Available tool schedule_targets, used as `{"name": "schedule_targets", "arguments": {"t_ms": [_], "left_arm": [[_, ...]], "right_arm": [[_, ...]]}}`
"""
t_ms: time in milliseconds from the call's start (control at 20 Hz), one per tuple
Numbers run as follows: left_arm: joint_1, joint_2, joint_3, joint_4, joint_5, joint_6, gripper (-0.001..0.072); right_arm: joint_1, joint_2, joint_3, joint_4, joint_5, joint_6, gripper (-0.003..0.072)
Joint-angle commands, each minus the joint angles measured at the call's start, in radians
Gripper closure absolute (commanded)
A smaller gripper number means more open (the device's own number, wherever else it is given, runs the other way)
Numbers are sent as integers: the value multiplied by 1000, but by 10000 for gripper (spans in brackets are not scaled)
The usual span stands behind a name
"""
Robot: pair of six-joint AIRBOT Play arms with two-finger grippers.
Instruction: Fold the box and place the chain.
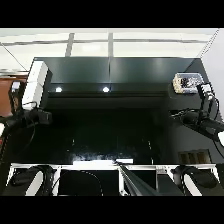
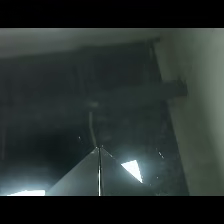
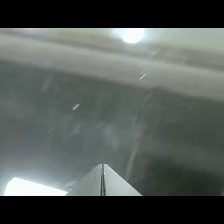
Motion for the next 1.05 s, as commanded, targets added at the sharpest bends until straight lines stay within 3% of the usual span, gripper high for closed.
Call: {"name": "schedule_targets", "arguments": {"t_ms": [0,1000], "left_arm": [[-20,145,-119,-14,40,11,684],[-20,152,-119,-23,27,12,684]], "right_arm": [[9,6,-36,-50,-114,1,684],[9,6,-36,-48,-111,0,684]]}}
